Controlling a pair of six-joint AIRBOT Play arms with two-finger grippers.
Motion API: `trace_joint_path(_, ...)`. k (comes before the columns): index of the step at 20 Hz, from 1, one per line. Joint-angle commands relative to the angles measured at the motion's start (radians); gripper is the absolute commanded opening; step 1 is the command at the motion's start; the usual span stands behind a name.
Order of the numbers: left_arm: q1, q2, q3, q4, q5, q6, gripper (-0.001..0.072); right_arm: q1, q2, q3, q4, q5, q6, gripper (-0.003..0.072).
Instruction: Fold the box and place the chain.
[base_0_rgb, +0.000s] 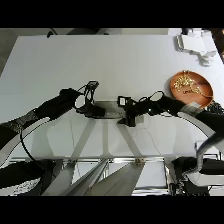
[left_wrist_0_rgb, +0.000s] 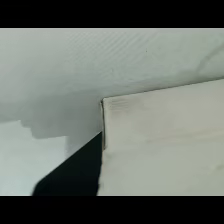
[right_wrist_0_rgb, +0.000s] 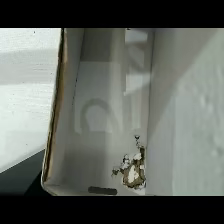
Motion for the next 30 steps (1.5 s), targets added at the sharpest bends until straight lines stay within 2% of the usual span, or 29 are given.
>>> trace_joint_path(1,0.002,0.005,0.0,0.011,-0.014,-0.011,0.0429,0.0,0.0,0.001,0.006,0.011,0.006,0.0526)
trace_joint_path(2,0.008,0.013,0.0,0.009,-0.021,-0.011,0.0504,0.0,0.0,0.001,0.006,0.011,0.006,0.0526)
trace_joint_path(6,0.074,0.103,0.0,-0.009,-0.077,0.069,0.0507,0.0,0.0,0.001,0.006,0.011,0.006,0.0526)
trace_joint_path(8,0.129,0.169,0.0,-0.047,-0.147,0.171,0.0508,0.0,0.0,0.001,0.006,0.011,0.006,0.0526)
trace_joint_path(12,0.289,0.29,0.0,-0.304,-0.28,0.649,0.0509,0.0,0.0,0.001,0.006,0.011,0.006,0.0526)
trace_joint_path(14,0.397,0.314,0.0,-0.442,-0.346,0.923,0.0508,0.0,0.0,0.001,0.006,0.011,0.006,0.0526)
trace_joint_path(16,0.488,0.302,-0.01,-0.512,-0.355,1.164,0.0513,0.001,0.0,0.001,0.006,0.011,0.006,0.0526)
trace_joint_path(18,0.546,0.283,-0.051,-0.566,-0.327,1.508,0.0528,0.001,0.0,0.001,0.006,0.011,0.006,0.0526)
trace_joint_path(20,0.577,0.253,-0.108,-0.63,-0.317,1.843,0.0649,0.001,0.0,0.001,0.006,0.011,0.006,0.0526)
trace_joint_path(22,0.585,0.2,-0.153,-0.714,-0.317,2.06,0.066,0.001,0.0,0.001,0.006,0.011,0.006,0.0526)
trace_joint_path(24,0.584,0.124,-0.167,-0.773,-0.316,2.194,0.0698,0.001,0.0,0.001,0.006,0.011,0.006,0.0526)
trace_joint_path(27,0.583,0.014,-0.167,-0.816,-0.299,2.262,0.0698,0.001,0.0,0.001,0.006,0.011,0.006,0.0526)
trace_joint_path(30,0.56,-0.036,-0.167,-0.818,-0.296,2.353,0.0698,0.001,0.0,0.001,0.006,0.011,0.006,0.0526)
